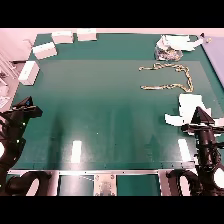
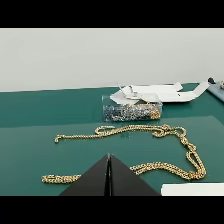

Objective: Fold the box and place the chain.

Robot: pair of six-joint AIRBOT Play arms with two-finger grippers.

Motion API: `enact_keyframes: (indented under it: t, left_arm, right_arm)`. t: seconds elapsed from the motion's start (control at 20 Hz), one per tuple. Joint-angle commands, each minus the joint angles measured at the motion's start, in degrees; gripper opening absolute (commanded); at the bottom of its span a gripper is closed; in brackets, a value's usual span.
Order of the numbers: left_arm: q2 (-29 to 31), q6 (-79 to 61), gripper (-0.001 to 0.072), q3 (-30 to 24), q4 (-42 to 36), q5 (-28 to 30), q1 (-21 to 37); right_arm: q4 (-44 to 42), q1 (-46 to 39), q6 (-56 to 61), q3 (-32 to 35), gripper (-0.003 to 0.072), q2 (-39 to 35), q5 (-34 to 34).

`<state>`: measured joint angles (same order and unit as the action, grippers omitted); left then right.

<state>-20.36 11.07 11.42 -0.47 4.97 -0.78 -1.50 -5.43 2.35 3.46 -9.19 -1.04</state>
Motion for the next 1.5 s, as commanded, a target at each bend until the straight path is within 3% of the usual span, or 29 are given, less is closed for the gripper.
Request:
enact_keyframes:
  t: [0.0,0.2,0.3,0.5,0.75,1.0,1.05,1.15,1.3,1.45]
  left_arm:
    - [0.04,0.0,0.0021,-0.04,0.02,0.0,0.04]
    - [0.04,0.0,0.0021,-0.04,0.02,0.0,0.04]
    - [0.04,0.0,0.0021,-0.04,0.02,0.0,0.04]
    - [0.04,0.0,0.0021,-0.04,0.02,-0.02,0.04]
    - [0.04,0.0,0.0021,-0.04,0.02,0.0,0.04]
    - [0.04,0.0,0.0021,-0.04,0.02,0.02,0.04]
    - [0.04,0.0,0.0021,-0.04,0.02,-0.02,0.04]
    - [0.04,0.0,0.0021,-0.04,0.02,-0.02,0.04]
    - [0.04,0.0,0.0021,-0.04,0.02,-0.04,0.04]
    - [0.04,0.0,0.0021,-0.04,0.02,0.11,0.04]
  right_arm:
    - [-0.02,-0.02,0.2,-0.46,0.0008,-0.04,-0.94]
    - [-0.02,-0.02,1.36,-2.84,0.0006,0.87,-0.24]
    - [-0.02,-0.04,2.12,-5.16,0.0006,5.84,0.7]
    - [0.68,-0.31,1.22,-13.38,0.0006,23.85,1.73]
    - [4.42,-6.99,-3.43,-27.78,0.0008,45.75,1.86]
    - [9.79,-10.95,-6.08,-31.71,0.001,47.89,1.29]
    - [10.16,-12.83,-6.05,-32.0,0.008,48.15,1.01]
    - [10.27,-20.61,-6.05,-32.68,0.0129,49.66,-4.46]
    - [13.79,-36.46,1.2,-35.41,0.0158,54.25,-20.28]
    - [23.47,-47.01,12.2,-41.72,0.0198,61.51,-30.62]
